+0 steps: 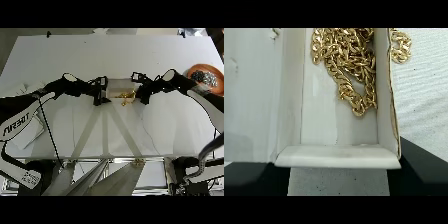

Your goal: Fold the box and place the chain.

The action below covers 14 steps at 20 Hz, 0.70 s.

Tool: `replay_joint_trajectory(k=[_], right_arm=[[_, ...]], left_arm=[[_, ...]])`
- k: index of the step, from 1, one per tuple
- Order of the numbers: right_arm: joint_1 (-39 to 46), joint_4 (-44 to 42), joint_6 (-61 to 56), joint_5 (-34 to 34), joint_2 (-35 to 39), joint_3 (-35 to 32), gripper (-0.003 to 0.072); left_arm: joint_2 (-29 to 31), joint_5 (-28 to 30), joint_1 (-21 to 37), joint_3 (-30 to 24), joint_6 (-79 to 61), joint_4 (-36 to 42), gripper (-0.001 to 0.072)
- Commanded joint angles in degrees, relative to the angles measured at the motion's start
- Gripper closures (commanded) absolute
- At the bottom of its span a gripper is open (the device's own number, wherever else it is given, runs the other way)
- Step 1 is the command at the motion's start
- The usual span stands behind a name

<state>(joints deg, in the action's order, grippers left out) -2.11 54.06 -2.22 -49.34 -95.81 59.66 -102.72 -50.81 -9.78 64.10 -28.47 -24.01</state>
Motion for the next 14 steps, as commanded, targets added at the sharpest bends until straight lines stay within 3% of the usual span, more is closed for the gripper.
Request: replay_joint_trajectory(k=[1, 8, 14], right_arm=[[0.0, 5.7, -6.4, -3.3, 1.7, -0.1, 0.0673], [0.0, 1.8, -17.5, -4.0, 12.8, 0.0, 0.0674], [-0.1, -18.8, -16.2, -4.0, 20.0, 0.0, 0.0673]], left_arm=[[0.0, 0.0, 0.0, 0.0, 0.0, 0.0, 0.0385], [0.0, 0.0, 0.0, 0.0, 0.0, 0.0, 0.0385], [0.0, 0.0, 0.0, 0.0, 0.0, 0.0, 0.0385]])
